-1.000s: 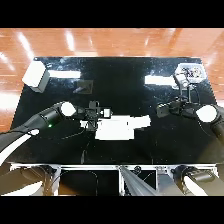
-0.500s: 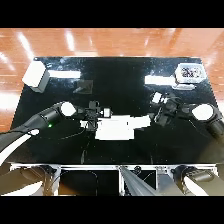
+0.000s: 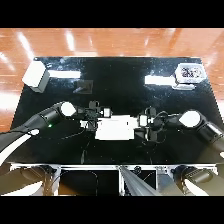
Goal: Fold the box and place the chain.
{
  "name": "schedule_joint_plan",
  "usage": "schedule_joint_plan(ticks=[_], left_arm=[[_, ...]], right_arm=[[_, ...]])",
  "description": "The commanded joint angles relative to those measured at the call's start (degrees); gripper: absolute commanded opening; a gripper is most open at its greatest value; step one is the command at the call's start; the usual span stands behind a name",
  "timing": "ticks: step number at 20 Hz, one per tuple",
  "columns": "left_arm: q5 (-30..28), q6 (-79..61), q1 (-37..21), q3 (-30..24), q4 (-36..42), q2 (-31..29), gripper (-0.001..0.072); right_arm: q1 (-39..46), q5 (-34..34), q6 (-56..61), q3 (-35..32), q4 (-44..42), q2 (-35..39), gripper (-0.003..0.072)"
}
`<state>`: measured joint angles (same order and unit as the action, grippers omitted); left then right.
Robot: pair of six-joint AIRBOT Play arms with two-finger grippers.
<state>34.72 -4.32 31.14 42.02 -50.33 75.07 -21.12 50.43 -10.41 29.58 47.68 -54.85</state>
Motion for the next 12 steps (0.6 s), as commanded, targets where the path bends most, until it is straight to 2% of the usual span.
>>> schedule_joint_plan(ticks=[1,5,10,12], left_arm=[[-0.3,0.0,0.0,0.1,0.0,0.0,0.0019],[-0.2,0.0,0.0,0.1,0.0,0.0,0.0019],[-0.2,0.0,0.0,0.1,0.0,0.0,0.0019],[0.1,0.0,0.1,0.1,0.0,0.0,0.0019]], right_arm=[[-2.9,-2.9,0.3,-3.8,1.2,-0.3,0.072],[-3.5,-15.4,0.2,-9.2,2.0,-0.4,0.072],[-3.7,-18.7,-4.1,-9.2,1.4,-0.7,0.072],[-5.9,-18.4,-7.1,-9.2,-4.7,-1.2,0.072]])
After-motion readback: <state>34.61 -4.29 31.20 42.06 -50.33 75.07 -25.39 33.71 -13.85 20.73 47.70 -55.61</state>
